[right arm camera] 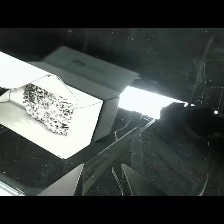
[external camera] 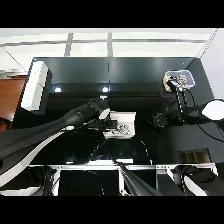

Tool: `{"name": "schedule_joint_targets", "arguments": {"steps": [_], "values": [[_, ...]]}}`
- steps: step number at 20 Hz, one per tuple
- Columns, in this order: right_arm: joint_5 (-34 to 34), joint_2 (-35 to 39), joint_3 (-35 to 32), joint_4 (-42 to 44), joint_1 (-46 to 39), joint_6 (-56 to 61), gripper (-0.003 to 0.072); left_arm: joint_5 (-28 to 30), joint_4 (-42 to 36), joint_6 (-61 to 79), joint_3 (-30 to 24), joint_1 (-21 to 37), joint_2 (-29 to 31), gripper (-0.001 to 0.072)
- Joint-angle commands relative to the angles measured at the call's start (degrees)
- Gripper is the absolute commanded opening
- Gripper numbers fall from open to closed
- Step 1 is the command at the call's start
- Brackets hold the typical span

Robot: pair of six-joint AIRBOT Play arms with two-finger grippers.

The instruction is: Fold the box and place the chain.

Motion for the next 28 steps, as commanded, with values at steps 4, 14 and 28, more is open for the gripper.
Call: {"name": "schedule_joint_targets", "arguments": {"steps": [4, 14, 28], "values": [[-0.9, 0.1, 0.0, -0.2, 0.0, 0.0, 0.0285, -2.3, 1.9, -1.4, 2.1, -0.5, 5.5, 0.0316], [-3.5, 0.0, -1.5, -0.2, 0.0, 1.0, 0.0286, -6.8, 18.0, 1.6, -24.9, 11.4, 40.2, 0.0312], [-1.8, 0.0, -3.6, 4.0, 0.0, 1.2, 0.0286, 9.9, -51.8, 125.0, -36.4, 37.2, 21.7, 0.0717]]}}
